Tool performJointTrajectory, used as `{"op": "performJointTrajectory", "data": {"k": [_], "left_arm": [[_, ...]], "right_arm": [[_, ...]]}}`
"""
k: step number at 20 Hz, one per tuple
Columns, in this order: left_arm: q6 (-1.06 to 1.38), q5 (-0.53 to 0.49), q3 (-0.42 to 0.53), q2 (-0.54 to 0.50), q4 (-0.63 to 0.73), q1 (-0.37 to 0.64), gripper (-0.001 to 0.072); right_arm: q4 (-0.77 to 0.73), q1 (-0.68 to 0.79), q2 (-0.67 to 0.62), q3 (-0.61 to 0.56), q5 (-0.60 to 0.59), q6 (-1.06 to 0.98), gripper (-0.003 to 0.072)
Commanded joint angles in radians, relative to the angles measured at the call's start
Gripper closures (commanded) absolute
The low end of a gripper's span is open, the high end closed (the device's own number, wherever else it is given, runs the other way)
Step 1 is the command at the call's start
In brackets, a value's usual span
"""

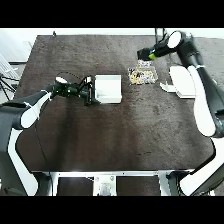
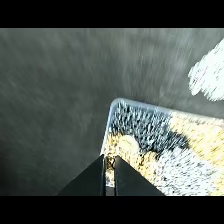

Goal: Fold the box and place the chain.

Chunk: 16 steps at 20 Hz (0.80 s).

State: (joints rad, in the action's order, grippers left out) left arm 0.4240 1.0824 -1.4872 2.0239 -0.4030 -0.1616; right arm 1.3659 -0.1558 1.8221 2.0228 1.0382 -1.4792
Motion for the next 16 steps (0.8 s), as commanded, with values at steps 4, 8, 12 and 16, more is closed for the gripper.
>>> {"op": "performJointTrajectory", "data": {"k": [4, 8, 12, 16], "left_arm": [[0.000, 0.000, -0.001, 0.000, 0.000, 0.000, 0.0243], [0.000, 0.000, -0.001, 0.000, 0.000, 0.000, 0.0242], [0.000, 0.000, -0.001, 0.000, 0.000, 0.000, 0.0243], [0.000, 0.000, -0.001, 0.000, 0.000, 0.000, 0.0243]], "right_arm": [[0.007, -0.021, -0.233, 0.001, -0.054, 0.022, 0.0674], [0.048, -0.068, -0.359, 0.001, -0.085, 0.022, 0.0674], [0.132, -0.142, -0.447, 0.001, -0.106, 0.022, 0.0674], [0.174, -0.215, -0.498, 0.001, -0.107, 0.024, 0.0673]]}}
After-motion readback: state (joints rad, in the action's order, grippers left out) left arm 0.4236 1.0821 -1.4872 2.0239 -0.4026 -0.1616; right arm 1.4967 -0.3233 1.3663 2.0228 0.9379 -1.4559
